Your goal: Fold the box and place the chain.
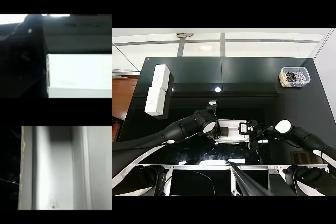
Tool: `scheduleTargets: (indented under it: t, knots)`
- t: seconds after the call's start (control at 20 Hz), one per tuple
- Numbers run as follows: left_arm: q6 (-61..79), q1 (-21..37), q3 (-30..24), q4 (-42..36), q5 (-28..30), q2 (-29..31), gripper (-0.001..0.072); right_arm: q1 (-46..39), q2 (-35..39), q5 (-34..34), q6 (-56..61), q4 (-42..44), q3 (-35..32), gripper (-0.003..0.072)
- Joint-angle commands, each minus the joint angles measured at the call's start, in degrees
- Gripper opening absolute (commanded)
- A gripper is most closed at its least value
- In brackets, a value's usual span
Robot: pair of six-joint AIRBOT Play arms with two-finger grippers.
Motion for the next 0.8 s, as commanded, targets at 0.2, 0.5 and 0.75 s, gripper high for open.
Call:
scheduleTargets:
  t: [0.2,0.5,0.75]
  knots:
    - [0.2,-0.02,0.04,1.77,-2.62,-0.04,0.0029,-2.82,11.78,8.22,15.82,-15.26,0.17,0.0713]
    - [0.15,-0.04,0.04,3.17,-4.81,-0.07,0.0029,-3.28,13.16,8.11,15.28,-17.81,-0.15,0.0712]
    - [0.15,-0.04,0.04,3.67,-4.42,-0.07,0.0029,-2.86,8.57,7.17,7.8,-10.75,-0.15,0.0705]
